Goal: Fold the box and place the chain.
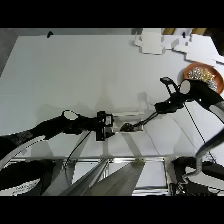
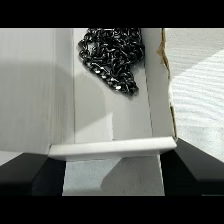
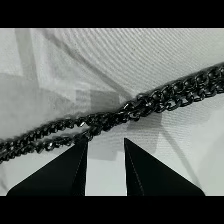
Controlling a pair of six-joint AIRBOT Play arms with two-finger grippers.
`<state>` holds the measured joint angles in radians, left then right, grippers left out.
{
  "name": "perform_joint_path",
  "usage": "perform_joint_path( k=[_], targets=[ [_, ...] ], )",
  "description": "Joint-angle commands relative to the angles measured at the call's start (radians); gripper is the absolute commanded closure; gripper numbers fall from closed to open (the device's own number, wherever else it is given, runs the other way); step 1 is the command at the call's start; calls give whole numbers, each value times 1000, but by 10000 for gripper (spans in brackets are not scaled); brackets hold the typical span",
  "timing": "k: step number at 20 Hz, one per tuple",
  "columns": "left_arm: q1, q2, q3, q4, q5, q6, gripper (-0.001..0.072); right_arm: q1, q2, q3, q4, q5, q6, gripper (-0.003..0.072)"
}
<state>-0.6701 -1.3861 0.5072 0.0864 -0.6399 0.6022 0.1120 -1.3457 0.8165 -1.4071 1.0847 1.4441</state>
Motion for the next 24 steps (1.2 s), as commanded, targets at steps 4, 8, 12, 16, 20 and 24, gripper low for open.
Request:
perform_joint_path(
  k=[4,8,12,16,20,24],
  targets=[
    [1,0,0,0,0,0,434,-1,-23,-1,8,22,-2,588],
    [1,0,0,0,0,0,434,-1,9,-1,8,55,-13,668],
    [1,0,0,0,0,0,434,-1,154,-1,9,65,-13,668],
    [1,0,0,0,0,0,434,-1,351,-1,111,104,-44,668],
    [1,0,0,0,0,0,434,-1,531,-1,246,146,-91,668],
    [1,0,0,0,0,0,434,-1,664,-1,355,182,-111,668]
  ],
)
